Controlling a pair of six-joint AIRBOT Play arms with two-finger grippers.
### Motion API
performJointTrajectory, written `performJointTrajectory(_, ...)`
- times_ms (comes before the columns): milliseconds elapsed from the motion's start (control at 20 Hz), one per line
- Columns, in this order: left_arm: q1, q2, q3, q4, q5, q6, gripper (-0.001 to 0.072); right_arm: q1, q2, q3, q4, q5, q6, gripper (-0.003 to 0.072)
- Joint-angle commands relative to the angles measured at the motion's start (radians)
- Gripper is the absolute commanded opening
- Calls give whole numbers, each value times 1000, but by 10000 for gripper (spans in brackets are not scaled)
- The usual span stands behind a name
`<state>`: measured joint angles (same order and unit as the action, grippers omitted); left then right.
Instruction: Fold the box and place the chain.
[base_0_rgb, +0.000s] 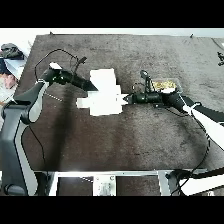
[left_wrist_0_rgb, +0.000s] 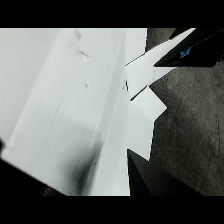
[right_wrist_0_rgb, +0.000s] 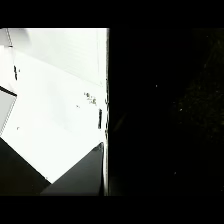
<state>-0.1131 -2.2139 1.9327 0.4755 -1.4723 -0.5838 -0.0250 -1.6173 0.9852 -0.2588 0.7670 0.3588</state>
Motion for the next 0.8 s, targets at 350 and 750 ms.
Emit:
performJointTrajectory(350,-1,-3,1,70,-59,16,335,-3,1,0,-6,3,1,-18)
performJointTrajectory(750,-1,-3,2,40,-45,63,13,-3,1,0,-6,4,0,-17)
